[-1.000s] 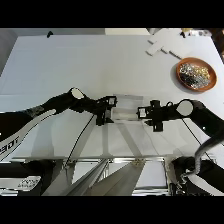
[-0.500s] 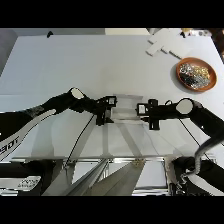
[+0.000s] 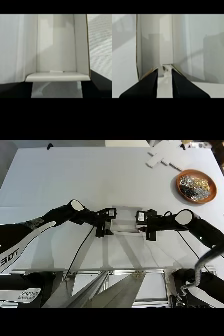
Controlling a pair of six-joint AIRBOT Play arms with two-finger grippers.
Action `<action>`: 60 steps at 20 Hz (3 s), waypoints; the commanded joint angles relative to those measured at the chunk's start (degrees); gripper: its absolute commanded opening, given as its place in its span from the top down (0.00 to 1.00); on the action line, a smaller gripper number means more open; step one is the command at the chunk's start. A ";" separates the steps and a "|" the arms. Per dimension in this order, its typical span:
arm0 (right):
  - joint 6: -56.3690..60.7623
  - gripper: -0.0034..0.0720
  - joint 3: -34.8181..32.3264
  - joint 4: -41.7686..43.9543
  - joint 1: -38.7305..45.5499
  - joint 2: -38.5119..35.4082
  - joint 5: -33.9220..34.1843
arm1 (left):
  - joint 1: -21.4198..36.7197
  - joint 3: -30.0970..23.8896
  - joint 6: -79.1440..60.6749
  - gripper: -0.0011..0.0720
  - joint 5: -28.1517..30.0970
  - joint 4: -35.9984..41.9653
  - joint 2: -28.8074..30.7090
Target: Fold the box and place the chain.
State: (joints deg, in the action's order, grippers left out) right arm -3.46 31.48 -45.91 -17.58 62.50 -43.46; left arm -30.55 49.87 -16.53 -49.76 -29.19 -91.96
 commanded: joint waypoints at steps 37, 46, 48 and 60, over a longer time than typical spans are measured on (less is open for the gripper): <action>76.26 0.93 -6.78 -13.22 27.47 -7.23 -8.92 | -0.02 0.02 0.02 0.54 0.04 0.02 0.02; 76.48 0.93 -6.86 -12.13 27.45 -4.98 -9.73 | -0.02 0.02 0.02 0.54 0.02 0.02 0.02; 75.08 0.93 -6.86 -10.73 26.14 -4.98 -10.19 | -0.02 0.02 0.02 0.54 0.02 0.02 0.02; 68.72 0.93 -7.43 -0.59 19.67 -4.96 -8.55 | -0.02 0.02 0.02 0.54 0.04 0.02 0.02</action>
State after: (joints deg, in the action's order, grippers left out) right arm 67.59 24.45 -51.16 2.39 57.49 -51.92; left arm -30.57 49.87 -16.51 -49.76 -29.15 -91.96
